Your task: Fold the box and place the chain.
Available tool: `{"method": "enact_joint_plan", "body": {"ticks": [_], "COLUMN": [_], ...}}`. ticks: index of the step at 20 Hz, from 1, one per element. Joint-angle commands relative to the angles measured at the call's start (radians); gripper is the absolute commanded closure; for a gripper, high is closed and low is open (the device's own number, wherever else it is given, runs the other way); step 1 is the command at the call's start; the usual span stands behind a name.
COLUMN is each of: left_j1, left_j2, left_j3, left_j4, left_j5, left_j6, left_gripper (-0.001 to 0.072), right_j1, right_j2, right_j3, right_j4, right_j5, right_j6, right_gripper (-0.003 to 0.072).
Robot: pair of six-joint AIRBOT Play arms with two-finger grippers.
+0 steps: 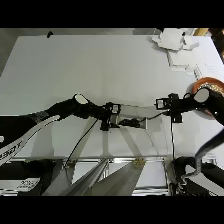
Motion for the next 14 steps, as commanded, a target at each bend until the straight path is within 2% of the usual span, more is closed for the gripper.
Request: {"method": "enact_joint_plan", "body": {"ticks": [1,9,11,14], "left_j1": [0.0,0.0,0.0,0.0], "left_j2": [0.0,0.0,0.0,0.0], "left_j3": [0.0,0.0,0.0,0.0], "left_j4": [0.0,0.0,0.0,0.0], "left_j5": [0.0,0.0,0.0,0.0], "left_j6": [0.0,0.0,0.0,0.0], "left_gripper": [0.0277,0.0277,0.0277,0.0277], "right_j1": [-0.001,-0.001,-0.001,0.029], "right_j2": [-0.055,-0.107,-0.097,-0.026], "right_j3": [0.001,0.001,0.001,0.001], "right_j4": [-0.014,-0.014,-0.014,-0.034], "right_j5": [-0.048,-0.049,-0.019,0.047], "right_j6": [-0.016,-0.038,-0.037,-0.029], "right_gripper": [0.0515,0.0536,0.0668,0.0668]}}
